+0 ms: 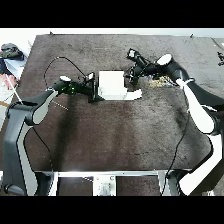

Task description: Fold the box and place the chain.

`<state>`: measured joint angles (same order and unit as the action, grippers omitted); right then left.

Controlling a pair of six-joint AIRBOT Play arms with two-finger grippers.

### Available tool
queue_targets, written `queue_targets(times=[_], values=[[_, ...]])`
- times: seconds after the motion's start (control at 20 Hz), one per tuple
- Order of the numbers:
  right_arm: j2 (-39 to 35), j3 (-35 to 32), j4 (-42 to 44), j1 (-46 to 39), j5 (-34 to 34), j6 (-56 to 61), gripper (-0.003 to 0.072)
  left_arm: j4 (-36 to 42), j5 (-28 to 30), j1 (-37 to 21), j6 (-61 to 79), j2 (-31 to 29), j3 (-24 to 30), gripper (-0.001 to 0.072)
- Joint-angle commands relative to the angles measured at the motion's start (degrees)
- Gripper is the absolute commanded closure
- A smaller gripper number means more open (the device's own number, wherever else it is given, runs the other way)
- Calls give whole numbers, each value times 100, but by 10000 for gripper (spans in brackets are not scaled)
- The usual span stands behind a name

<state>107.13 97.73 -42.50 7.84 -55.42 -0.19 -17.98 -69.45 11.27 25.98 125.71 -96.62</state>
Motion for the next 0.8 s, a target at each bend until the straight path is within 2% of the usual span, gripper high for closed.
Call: queue_targets(times=[0.0, 0.05, 0.15, 0.2, 0.3, 0.45, 0.75], values=[[-487, 4, -304, -125, -1231, 59, 665, 0, 0, -2, 0, 0, 0, 181], [-529, 4, -435, -149, -1631, 247, 634, 0, 0, -2, 0, 0, 0, 182], [-494, -105, -796, -114, -2203, 603, 3, 0, -2, -2, 0, 0, 0, 181], [-483, -232, -1128, -68, -2157, 601, -22, 0, 0, -2, 0, 0, 0, 181], [-461, -562, -1578, -11, -1558, 599, -23, 2, 0, -2, 0, 0, 0, 182], [-461, -960, -1606, 46, -614, 118, -21, 2, -2, -2, 0, 0, 0, 181], [-350, -1119, -1558, 227, -190, -595, -19, 2, 0, -2, 0, 0, 0, 182]])
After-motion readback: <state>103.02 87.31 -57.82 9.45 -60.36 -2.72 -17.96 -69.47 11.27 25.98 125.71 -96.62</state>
